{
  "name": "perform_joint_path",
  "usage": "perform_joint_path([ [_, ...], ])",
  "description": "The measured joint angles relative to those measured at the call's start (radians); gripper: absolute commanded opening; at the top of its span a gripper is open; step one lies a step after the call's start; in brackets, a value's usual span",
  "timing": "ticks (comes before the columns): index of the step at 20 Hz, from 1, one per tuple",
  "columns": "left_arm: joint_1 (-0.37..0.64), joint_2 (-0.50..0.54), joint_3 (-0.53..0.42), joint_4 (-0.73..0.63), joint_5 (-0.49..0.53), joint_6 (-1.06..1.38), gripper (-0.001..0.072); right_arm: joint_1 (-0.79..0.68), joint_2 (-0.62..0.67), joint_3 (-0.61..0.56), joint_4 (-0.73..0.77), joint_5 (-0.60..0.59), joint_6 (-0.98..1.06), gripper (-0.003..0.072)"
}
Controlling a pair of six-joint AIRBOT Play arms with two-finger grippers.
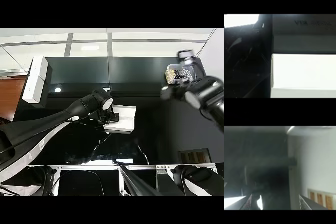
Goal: Fold the box and place the chain.
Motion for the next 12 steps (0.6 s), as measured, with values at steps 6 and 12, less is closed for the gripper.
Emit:
perform_joint_path([
  [6, 0.0, 0.0, 0.0, 0.0, 0.003, 0.0, 0.0029, -0.382, -0.311, 0.231, 0.145, -0.259, -0.017, 0.072],
  [12, 0.009, 0.0, 0.0, -0.001, 0.004, 0.0, 0.0029, -0.55, -0.802, 0.8, 0.327, -0.041, -0.09, 0.072],
])
